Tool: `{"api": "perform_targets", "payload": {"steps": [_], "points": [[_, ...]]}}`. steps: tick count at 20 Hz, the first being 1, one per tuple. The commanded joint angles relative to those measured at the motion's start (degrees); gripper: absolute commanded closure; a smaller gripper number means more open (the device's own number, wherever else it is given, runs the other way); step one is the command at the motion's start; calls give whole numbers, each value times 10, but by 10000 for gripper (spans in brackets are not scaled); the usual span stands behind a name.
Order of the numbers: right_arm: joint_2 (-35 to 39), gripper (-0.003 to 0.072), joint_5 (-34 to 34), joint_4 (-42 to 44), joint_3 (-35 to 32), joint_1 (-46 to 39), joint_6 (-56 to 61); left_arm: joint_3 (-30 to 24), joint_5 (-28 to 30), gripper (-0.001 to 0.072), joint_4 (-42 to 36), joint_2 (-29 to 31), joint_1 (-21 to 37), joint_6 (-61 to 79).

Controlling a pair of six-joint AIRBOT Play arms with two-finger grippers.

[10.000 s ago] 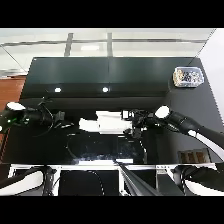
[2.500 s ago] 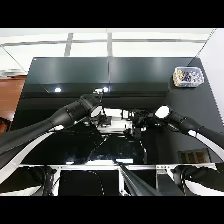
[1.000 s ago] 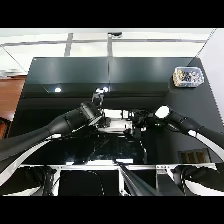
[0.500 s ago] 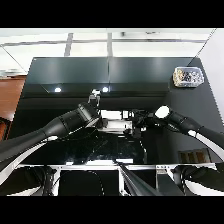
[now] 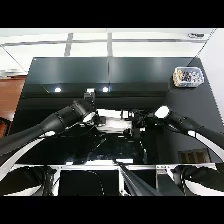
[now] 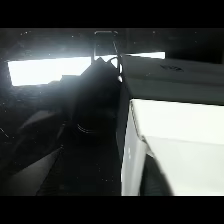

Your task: Fold the box and place the chain.

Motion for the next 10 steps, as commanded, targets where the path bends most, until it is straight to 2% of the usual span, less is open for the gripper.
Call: {"api": "perform_targets", "payload": {"steps": [1,10], "points": [[0,671,2,-1,0,0,0,0,3,180,-14,-1,7,3],[0,671,2,-1,0,0,0,26,-1,181,-44,-14,5,32]]}}
